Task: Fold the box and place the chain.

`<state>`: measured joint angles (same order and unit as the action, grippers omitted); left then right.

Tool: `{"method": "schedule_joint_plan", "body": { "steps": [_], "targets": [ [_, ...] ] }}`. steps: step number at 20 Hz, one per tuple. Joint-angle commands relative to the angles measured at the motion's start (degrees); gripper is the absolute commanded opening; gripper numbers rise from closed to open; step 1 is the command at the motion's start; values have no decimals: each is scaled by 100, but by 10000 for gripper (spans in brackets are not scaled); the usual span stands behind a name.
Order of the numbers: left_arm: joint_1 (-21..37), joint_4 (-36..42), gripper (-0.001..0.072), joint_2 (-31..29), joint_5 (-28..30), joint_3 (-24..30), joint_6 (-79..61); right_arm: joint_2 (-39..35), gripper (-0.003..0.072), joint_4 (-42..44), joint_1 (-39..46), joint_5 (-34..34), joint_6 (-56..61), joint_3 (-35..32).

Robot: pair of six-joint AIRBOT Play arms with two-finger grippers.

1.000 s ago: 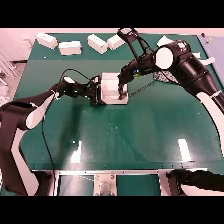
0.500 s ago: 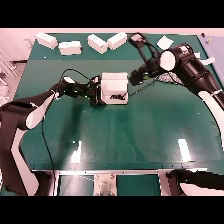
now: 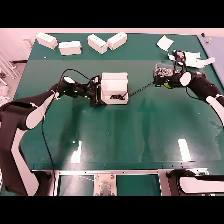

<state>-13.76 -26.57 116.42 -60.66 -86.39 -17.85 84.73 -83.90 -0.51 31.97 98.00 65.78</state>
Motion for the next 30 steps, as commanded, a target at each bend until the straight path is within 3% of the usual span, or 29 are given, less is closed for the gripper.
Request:
{"method": "schedule_joint_plan", "body": {
  "steps": [1,5,12,15,18,19,20,21,24,30],
  "targets": [
    [-2,0,465,-4,2,2,0,487,495,708,214,-1108,103,-186],
    [0,0,465,-4,0,2,0,1019,495,1502,203,-1801,103,-129],
    [-2,0,465,-4,0,2,-2,1751,476,1886,173,-1805,103,566],
    [0,0,465,-4,0,2,0,1856,377,1893,96,-1843,101,710],
    [-2,0,465,-4,2,2,-2,1864,188,1891,79,-1871,101,765],
    [-2,0,465,-4,0,2,0,1864,76,1880,79,-1871,98,765],
    [0,0,464,-4,0,2,-2,1864,10,1878,79,-1871,79,765],
    [0,-2,465,-4,0,2,0,1856,9,1878,79,-1869,74,765],
    [0,0,465,-4,2,2,0,1558,7,1875,-7,-1818,-138,765],
    [-2,0,465,-4,0,2,0,-201,6,1661,-492,-1803,-942,765]
  ]
}}
